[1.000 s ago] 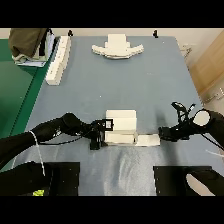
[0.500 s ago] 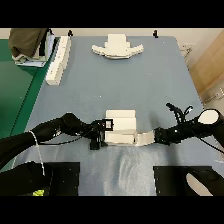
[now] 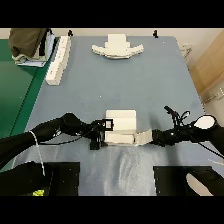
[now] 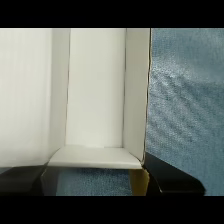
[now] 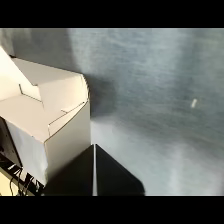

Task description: Fold the box.

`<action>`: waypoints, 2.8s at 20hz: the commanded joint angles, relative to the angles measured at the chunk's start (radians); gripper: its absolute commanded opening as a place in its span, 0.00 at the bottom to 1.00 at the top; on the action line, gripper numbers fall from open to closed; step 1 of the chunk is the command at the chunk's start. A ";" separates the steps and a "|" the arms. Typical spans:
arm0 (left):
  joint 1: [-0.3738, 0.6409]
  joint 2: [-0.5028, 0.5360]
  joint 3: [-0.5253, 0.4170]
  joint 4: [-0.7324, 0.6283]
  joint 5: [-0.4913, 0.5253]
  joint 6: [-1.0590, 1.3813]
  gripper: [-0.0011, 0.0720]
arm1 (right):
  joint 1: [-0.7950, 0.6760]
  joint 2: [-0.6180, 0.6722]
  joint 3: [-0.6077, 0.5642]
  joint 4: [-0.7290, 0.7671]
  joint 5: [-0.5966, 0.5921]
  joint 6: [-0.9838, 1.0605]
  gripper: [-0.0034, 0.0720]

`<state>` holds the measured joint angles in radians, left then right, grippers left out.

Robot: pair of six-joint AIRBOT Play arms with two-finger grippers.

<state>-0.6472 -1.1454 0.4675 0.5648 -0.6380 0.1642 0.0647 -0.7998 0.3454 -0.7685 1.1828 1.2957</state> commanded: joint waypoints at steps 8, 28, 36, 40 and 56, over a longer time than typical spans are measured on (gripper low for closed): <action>-0.001 0.000 0.001 0.000 0.000 0.000 0.57 | 0.011 -0.005 0.043 0.148 -0.050 -0.115 0.51; -0.001 0.000 0.001 0.000 0.000 0.000 0.57 | 0.794 -0.399 0.452 -0.819 -0.054 1.107 0.39; -0.001 0.000 0.001 0.000 0.000 0.000 0.57 | 0.796 -0.429 0.472 -0.836 -0.054 1.129 0.05; -0.001 0.000 0.001 0.000 0.000 0.000 0.57 | 0.796 -0.426 0.490 -0.795 -0.065 1.107 0.53; -0.001 0.000 0.001 0.000 0.000 0.000 0.57 | 0.313 -0.261 0.677 -0.717 0.130 0.717 0.05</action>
<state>-0.6476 -1.1454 0.4675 0.5644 -0.6380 0.1646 0.5903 -1.0271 1.0168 -1.6329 1.3491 2.2395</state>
